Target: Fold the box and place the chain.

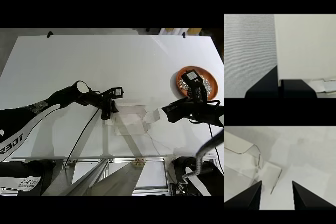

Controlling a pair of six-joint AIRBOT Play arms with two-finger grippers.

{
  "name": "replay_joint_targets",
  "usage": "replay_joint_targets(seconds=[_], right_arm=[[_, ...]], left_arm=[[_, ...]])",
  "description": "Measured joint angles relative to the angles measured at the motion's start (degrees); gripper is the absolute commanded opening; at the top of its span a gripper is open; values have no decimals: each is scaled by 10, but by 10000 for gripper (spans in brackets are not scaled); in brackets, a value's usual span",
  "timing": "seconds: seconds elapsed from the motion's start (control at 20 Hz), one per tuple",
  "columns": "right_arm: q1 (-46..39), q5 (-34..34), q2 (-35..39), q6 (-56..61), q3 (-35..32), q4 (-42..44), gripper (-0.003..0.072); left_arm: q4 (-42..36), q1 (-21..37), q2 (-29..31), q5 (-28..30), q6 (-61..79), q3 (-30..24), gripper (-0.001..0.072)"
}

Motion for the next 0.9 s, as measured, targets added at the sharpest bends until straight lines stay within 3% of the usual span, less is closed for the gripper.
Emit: replay_joint_targets(seconds=[0.9], right_arm=[[0,9,0,-48,-2,-5,407]], left_arm=[[7,0,-7,-6,2,1,4]])
